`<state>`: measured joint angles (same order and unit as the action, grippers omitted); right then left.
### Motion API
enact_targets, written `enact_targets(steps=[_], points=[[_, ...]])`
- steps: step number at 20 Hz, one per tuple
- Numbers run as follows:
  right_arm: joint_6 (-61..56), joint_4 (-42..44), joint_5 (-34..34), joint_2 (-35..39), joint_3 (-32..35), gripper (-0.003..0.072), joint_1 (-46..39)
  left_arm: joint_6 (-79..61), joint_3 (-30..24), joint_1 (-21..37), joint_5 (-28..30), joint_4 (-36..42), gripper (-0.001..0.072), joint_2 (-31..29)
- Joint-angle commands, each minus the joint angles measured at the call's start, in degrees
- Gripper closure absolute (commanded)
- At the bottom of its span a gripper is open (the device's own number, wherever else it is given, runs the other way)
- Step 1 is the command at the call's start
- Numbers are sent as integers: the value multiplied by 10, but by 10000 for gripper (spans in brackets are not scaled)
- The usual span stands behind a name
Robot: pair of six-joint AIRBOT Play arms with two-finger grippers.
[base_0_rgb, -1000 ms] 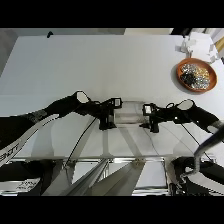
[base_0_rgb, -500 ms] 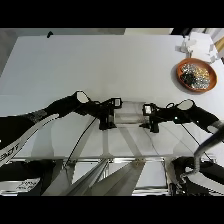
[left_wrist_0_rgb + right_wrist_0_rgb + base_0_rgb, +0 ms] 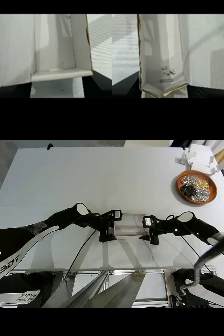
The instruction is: Fold the box and place the chain.
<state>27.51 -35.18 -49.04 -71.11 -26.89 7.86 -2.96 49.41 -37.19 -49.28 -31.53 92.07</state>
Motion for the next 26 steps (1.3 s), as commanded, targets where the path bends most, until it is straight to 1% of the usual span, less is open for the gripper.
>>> enact_targets(steps=[1, 10, 18, 19, 20, 21, 23, 25, 26], points=[[0, 0, 0, 0, 0, 274, 0, 0, 0, 0, 21, 0, 506, 0], [0, 6, 3, 0, 0, 274, 0, 0, 0, 0, 21, 0, 506, 0], [-1, 5, -8, 0, 0, 278, 0, 0, 0, 0, 21, 0, 506, 0], [-7, 4, -14, 0, 0, 241, 0, 0, 0, 0, 21, 0, 506, 0], [-20, 4, -13, 0, 0, 124, 0, 0, 0, 0, 21, 0, 506, 0], [-40, 4, -12, 0, 0, -15, 0, 0, 0, 0, 21, 0, 506, 0], [-82, -12, -12, 7, 0, -10, -1, 0, 0, 0, 21, 0, 506, 0], [-129, -63, -12, 29, 0, 3, -1, 0, 0, 0, 21, 0, 506, 0], [-156, -95, -13, 46, 0, 23, -1, 0, 0, 0, 21, 0, 506, 0]])
